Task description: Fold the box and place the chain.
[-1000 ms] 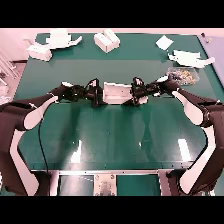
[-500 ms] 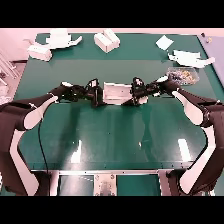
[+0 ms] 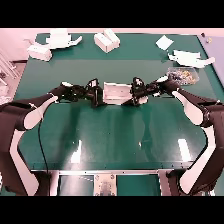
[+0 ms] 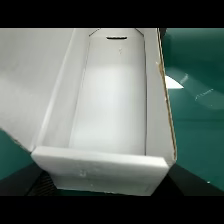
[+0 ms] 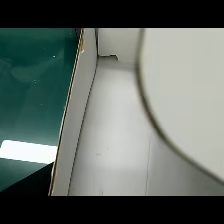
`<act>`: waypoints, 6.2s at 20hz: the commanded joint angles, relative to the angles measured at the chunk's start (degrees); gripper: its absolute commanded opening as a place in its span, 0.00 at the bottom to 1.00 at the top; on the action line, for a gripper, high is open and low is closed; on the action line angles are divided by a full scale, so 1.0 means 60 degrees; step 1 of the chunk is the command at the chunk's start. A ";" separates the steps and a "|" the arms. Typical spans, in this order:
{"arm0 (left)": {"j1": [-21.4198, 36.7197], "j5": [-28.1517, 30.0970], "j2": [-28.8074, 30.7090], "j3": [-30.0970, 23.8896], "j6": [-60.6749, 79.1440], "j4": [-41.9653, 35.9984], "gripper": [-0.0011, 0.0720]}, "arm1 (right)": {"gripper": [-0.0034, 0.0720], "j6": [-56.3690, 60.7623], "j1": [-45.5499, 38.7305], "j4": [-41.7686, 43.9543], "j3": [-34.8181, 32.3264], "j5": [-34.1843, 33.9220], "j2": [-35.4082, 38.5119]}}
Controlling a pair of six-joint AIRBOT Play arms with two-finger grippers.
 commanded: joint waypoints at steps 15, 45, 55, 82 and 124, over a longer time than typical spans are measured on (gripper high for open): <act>-0.0007 -0.0004 0.0007 -0.0004 -0.0004 0.0007 0.66 | 1.00 0.0047 -0.0809 0.0146 0.0080 0.0608 0.0834; -0.0007 -0.0004 0.0007 -0.0004 -0.0004 0.0007 0.66 | 0.05 0.3894 -0.0087 0.0324 0.0069 -0.1304 0.2069; -0.0007 -0.0011 0.0007 -0.0004 -0.0007 0.0007 0.66 | 0.05 0.3391 -0.0091 0.0812 0.0080 -0.3013 0.1180; -0.0007 0.0000 0.0007 -0.0004 -0.0004 0.0007 0.66 | 0.04 0.6998 -0.0321 -0.4178 -0.0703 -0.2401 0.3985; -0.0007 0.0000 0.0007 -0.0004 -0.0004 0.0007 0.66 | 0.42 0.1512 0.0455 0.0153 -0.3144 -0.3796 0.3206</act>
